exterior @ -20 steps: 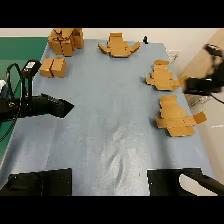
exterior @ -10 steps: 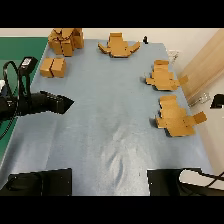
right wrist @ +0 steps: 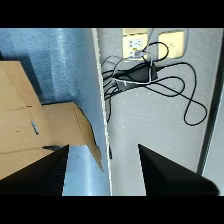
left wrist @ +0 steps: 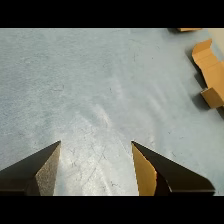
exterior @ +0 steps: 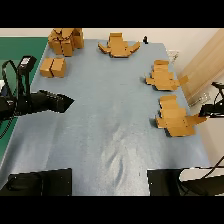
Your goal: Fold the box.
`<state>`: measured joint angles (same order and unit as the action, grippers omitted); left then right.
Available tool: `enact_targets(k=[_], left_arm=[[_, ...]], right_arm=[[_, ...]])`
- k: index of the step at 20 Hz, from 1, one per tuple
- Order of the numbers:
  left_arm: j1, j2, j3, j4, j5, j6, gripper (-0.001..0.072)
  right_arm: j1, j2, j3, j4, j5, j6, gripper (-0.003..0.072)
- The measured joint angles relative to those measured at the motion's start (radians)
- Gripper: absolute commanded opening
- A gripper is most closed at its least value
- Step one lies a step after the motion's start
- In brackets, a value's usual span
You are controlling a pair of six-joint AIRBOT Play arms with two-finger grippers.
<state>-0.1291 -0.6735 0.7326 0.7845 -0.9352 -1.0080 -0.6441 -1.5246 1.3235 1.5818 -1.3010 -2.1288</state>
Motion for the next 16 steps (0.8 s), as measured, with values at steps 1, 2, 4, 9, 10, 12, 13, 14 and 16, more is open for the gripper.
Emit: enact_targets(k=[1, 2, 4, 9, 10, 12, 13, 14, 16], left_arm=[[0.0, 0.0, 0.0, 0.0, 0.001, -0.002, 0.0688], [0.0, 0.0, 0.0, 0.0, 0.001, -0.002, 0.0688], [0.0, 0.0, 0.0, 0.0, -0.003, -0.006, 0.0688], [0.0, 0.0, 0.0, -0.02, -0.008, -0.028, 0.0688], [0.0, 0.0, 0.001, -0.027, -0.008, -0.031, 0.0688], [0.0, 0.0, 0.006, -0.037, -0.01, -0.035, 0.0688], [0.0, 0.0, 0.01, -0.041, -0.011, -0.036, 0.0688], [0.0, 0.0, 0.013, -0.043, -0.012, -0.037, 0.0688], [0.0, 0.0, 0.018, -0.045, -0.014, -0.039, 0.0688]], right_arm=[[-0.001, -0.016, 0.0, 0.003, 0.002, -0.007, 0.0395], [-0.002, -0.031, 0.0, 0.006, 0.005, -0.012, 0.0278], [-0.002, -0.054, 0.0, 0.014, 0.006, -0.019, 0.0007], [0.009, -0.035, 0.002, 0.069, -0.006, -0.026, 0.0005], [0.019, -0.014, 0.002, 0.092, -0.023, -0.017, 0.0005], [0.051, 0.045, 0.002, 0.117, -0.085, 0.027, 0.0005], [0.072, 0.086, 0.002, 0.129, -0.123, 0.064, 0.0005], [0.094, 0.129, 0.002, 0.141, -0.167, 0.103, 0.0005], [0.15, 0.224, 0.002, 0.205, -0.26, 0.194, 0.0005]])
